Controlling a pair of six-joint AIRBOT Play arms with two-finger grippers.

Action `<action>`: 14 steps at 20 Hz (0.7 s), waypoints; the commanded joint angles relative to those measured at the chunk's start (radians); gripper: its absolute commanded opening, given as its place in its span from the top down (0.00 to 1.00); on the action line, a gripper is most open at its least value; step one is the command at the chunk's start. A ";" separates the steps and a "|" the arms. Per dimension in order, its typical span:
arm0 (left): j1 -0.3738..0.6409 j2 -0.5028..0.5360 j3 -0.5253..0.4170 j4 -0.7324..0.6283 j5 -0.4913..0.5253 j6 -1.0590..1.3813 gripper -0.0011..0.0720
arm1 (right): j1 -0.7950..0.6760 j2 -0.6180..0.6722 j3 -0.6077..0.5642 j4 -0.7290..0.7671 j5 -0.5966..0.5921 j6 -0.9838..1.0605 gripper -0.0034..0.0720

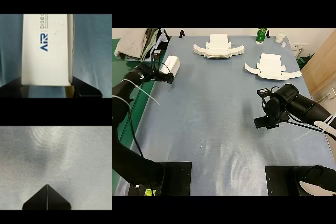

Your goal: Fold the box.

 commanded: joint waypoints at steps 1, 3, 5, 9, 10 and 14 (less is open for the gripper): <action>0.009 -0.159 0.190 0.001 -0.035 -0.039 0.37 | 0.000 -0.001 0.001 0.000 0.000 0.000 0.95; 0.009 -0.195 0.215 0.001 -0.048 -0.046 0.37 | 0.000 -0.001 0.001 0.000 0.000 0.000 0.95; 0.009 -0.209 0.214 0.003 -0.049 -0.046 0.37 | 0.000 -0.001 0.001 0.000 0.000 0.000 0.95; 0.013 -0.211 0.214 0.005 -0.042 -0.046 0.37 | 0.000 -0.001 0.001 0.000 0.000 0.000 0.95; 0.013 -0.211 0.214 0.005 -0.035 -0.046 0.37 | 0.000 -0.001 0.001 0.000 0.000 0.000 0.95; 0.013 -0.211 0.214 0.004 -0.005 -0.046 0.37 | 0.000 -0.001 0.001 0.000 0.000 0.000 0.95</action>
